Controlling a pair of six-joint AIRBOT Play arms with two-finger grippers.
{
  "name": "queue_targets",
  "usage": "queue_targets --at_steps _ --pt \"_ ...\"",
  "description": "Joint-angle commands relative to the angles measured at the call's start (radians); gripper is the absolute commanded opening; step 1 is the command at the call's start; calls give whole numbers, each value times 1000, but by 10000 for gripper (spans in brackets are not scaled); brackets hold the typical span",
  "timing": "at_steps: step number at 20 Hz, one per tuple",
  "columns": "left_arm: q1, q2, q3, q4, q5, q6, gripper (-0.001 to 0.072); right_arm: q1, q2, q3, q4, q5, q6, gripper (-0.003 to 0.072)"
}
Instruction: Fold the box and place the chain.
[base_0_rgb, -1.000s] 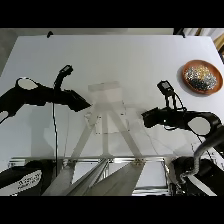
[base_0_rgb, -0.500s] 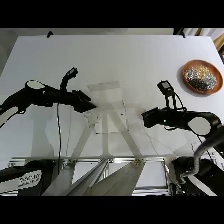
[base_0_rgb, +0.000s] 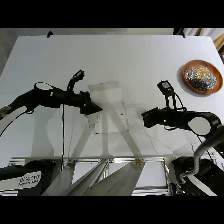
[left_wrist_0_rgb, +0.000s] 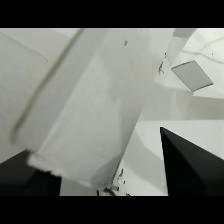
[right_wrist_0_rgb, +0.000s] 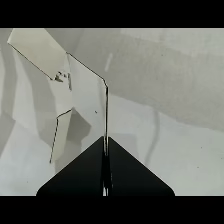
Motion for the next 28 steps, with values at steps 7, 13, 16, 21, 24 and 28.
queue_targets --at_steps 7,13,16,21,24,28 --pt "-23 -21 0 17 38 23 204 1 1 0 0 8 0 19" --pt "-24 -19 0 26 22 69 10 1 1 0 6 45 0 19" --pt "-33 -18 6 74 -13 69 6 1 1 0 38 64 0 93" --pt "-204 106 18 254 76 74 4 0 4 42 42 164 0 251" --pt "-268 205 18 258 89 105 4 0 30 74 23 300 0 280" --pt "-274 248 14 250 75 103 2 0 129 78 -17 445 25 279"
